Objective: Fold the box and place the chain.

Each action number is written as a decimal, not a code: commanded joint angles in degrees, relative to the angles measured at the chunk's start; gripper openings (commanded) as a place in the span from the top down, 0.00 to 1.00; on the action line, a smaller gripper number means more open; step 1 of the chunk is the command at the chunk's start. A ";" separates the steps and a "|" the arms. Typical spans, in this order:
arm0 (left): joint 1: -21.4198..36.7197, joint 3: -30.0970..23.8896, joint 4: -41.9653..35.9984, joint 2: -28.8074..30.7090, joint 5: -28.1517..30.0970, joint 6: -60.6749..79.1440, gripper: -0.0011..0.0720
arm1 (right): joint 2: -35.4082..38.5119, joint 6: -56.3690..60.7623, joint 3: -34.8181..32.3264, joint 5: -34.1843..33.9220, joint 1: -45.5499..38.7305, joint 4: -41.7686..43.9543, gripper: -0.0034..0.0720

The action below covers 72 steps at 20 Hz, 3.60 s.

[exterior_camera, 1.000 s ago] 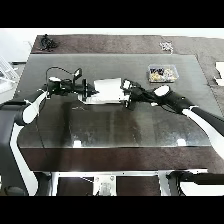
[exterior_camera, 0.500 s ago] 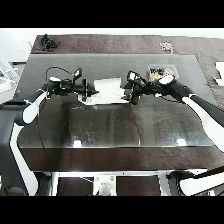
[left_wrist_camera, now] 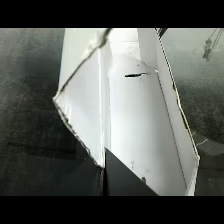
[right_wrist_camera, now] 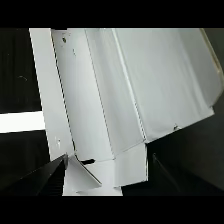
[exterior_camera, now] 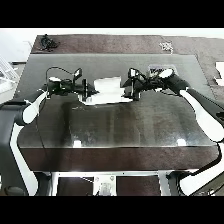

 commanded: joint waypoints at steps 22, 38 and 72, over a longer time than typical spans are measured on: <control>-0.02 -0.02 -0.02 -0.02 0.00 0.00 0.96 | -13.86 -8.46 8.55 14.82 0.39 10.58 0.07; -0.02 -0.02 -0.04 -0.02 0.00 0.02 0.96 | -15.85 -12.02 8.52 15.08 0.74 12.50 0.00; -0.02 -0.02 -0.04 -0.02 0.00 0.00 0.96 | -19.19 -13.57 9.97 16.70 -0.72 15.08 0.03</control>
